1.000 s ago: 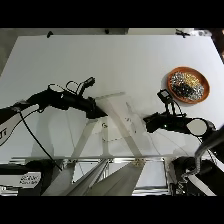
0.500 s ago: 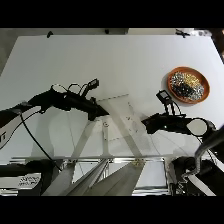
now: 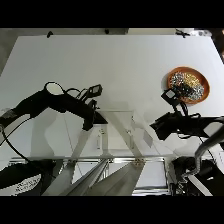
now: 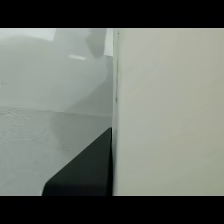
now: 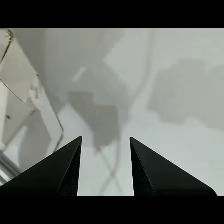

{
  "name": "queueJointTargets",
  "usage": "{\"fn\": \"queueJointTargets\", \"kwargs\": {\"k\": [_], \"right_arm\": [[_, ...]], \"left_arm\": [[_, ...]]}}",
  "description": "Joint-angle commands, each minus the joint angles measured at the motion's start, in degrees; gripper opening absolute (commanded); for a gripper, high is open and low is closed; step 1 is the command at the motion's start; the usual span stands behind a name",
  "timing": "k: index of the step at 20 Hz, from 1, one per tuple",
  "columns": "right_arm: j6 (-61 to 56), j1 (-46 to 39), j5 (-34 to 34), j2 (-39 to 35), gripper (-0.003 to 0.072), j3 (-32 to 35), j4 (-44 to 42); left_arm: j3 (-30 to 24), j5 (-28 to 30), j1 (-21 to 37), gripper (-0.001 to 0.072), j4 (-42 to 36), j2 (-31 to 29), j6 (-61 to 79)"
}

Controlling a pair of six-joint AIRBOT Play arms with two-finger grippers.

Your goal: Fold the box and place the chain.

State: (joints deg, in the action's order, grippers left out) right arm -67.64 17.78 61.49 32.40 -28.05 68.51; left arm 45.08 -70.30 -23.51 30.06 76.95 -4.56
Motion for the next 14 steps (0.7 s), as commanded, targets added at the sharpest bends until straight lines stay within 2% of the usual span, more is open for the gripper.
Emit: {"fn": "queueJointTargets", "kwargs": {"k": [1, 7, 11, 14], "right_arm": [[-3.10, -0.04, 5.25, -5.51, 0.0341, -1.29, 8.63], [-3.10, -0.04, 3.54, -5.70, 0.0340, -1.29, 6.38], [-3.10, -0.04, 2.97, -5.70, 0.0340, -1.29, 6.19], [-3.10, -0.04, 2.54, -5.70, 0.0340, -1.29, 6.21]], "left_arm": [[-1.18, 7.91, -4.04, -0.0001, 1.81, -0.39, 0.31], [-1.20, 20.33, -8.55, 0.0000, 0.17, 5.97, 3.52], [-1.20, 21.03, -8.57, 0.0000, -5.01, 10.12, 8.55], [-1.20, 21.22, -8.72, 0.0000, -4.90, 10.60, 9.64]]}}
